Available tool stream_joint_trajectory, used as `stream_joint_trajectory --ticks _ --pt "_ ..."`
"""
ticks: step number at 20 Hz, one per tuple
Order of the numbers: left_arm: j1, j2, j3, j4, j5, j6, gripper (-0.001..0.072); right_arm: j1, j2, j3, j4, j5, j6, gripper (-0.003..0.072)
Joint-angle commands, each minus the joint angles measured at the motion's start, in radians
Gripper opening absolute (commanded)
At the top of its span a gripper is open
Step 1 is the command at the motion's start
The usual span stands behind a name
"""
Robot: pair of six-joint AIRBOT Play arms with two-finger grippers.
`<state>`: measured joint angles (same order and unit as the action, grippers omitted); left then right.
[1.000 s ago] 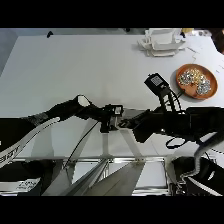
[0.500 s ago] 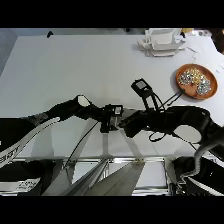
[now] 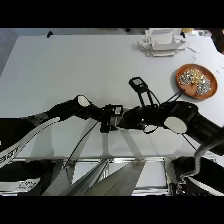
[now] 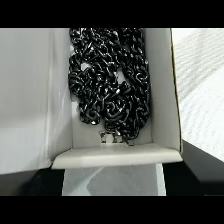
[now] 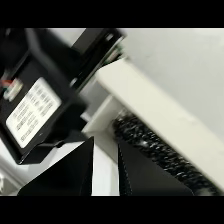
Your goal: Fold the box and place the chain.
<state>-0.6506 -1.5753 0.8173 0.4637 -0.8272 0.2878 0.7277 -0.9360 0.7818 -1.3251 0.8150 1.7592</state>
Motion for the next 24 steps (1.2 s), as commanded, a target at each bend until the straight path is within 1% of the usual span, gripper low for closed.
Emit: stream_joint_trajectory --ticks 1,3,6,7,8,9,12,13,14,16,17,21,24 --pt "0.001 0.001 0.001 0.0 0.0 0.0 0.0148 -0.102 0.049 0.059 -0.023 0.054 -0.015 0.0173" --pt "0.001 0.001 0.001 0.0 0.0 0.0 0.0148 -0.201 0.083 0.079 -0.066 0.044 -0.013 0.0168" --pt "0.001 0.001 0.001 0.0 0.0 0.0 0.0148 -0.358 0.065 0.078 -0.135 0.076 -0.013 0.0157" --pt "0.001 0.001 0.001 0.0 0.0 0.0 0.0148 -0.406 0.045 0.078 -0.168 0.091 -0.013 0.0133" --pt "0.001 0.001 0.001 0.0 0.0 0.0 0.0148 -0.442 0.022 0.077 -0.199 0.101 -0.013 0.0042" --pt "0.001 0.001 0.001 0.0 0.0 0.0 0.0148 -0.475 -0.005 0.075 -0.225 0.106 -0.013 0.0018" --pt "0.001 0.001 0.001 0.0 0.0 0.0 0.0148 -0.539 -0.102 0.07 -0.251 0.141 -0.014 0.0018" --pt "0.001 0.001 0.001 0.0 0.0 0.0 0.0148 -0.55 -0.141 0.07 -0.257 0.156 -0.013 0.0034" --pt "0.001 0.001 0.001 0.0 0.0 0.0 0.0148 -0.555 -0.177 0.069 -0.266 0.169 -0.014 0.0103" --pt "0.001 0.001 0.001 0.0 0.0 0.0 0.0148 -0.555 -0.245 0.066 -0.276 0.172 -0.014 0.0287" --pt "0.001 0.001 0.001 0.0 0.0 0.0 0.0148 -0.555 -0.274 0.065 -0.276 0.172 -0.013 0.0336" --pt "0.001 0.001 0.001 0.0 0.0 0.0 0.0148 -0.555 -0.364 0.065 -0.276 0.169 -0.013 0.034" --pt "0.001 0.001 0.001 0.0 0.0 0.0 0.0148 -0.555 -0.398 0.065 -0.276 0.153 -0.012 0.0337"
